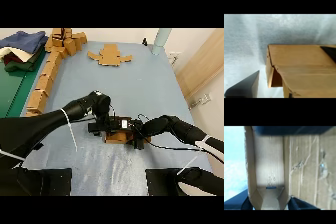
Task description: Fold the box.
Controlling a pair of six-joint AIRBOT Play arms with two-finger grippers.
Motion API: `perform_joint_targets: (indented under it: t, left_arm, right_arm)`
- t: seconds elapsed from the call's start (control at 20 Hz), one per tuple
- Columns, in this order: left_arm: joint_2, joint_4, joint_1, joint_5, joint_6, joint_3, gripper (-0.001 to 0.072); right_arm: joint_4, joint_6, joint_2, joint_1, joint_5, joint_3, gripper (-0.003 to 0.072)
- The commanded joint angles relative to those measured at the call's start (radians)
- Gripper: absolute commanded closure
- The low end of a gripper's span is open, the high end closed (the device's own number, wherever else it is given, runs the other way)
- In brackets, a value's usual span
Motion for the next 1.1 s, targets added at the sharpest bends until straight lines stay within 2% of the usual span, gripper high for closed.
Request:
perform_joint_targets:
  t: [0.0,0.2,0.5,0.55,0.6,0.65,0.85,0.95,1.05]
  left_arm:
    - [0.003,-0.191,0.096,-0.006,0.125,0.003,0.0286]
    - [0.016,-0.303,0.198,-0.021,0.234,0.005,0.0285]
    - [0.017,-0.359,0.379,-0.175,0.482,0.005,0.0291]
    - [0.017,-0.357,0.417,-0.187,0.537,0.004,0.0454]
    - [0.017,-0.354,0.45,-0.188,0.603,0.005,0.0663]
    - [0.017,-0.348,0.486,-0.18,0.679,0.005,0.0696]
    - [0.023,-0.255,0.584,-0.168,0.949,-0.004,0.0698]
    - [0.066,-0.27,0.62,-0.155,1.067,-0.073,0.0698]
    - [0.16,-0.313,0.646,-0.111,1.173,-0.204,0.0699]
  right_arm:
    - [0.0,0.0,0.0,0.0,0.0,0.001,0.0176]
    - [0.0,0.0,0.0,0.0,0.0,0.001,0.0176]
    - [0.0,0.0,0.0,0.0,0.001,0.001,0.0177]
    - [0.0,0.001,0.0,0.0,0.0,0.001,0.0177]
    - [0.0,0.0,0.0,0.0,0.0,0.001,0.0177]
    - [0.0,0.0,0.0,0.0,0.0,0.001,0.0177]
    - [0.0,0.0,0.0,0.0,0.0,0.001,0.0176]
    - [0.0,0.0,0.0,0.0,0.0,0.001,0.0176]
    - [0.0,0.0,0.0,0.0,0.001,0.001,0.0177]
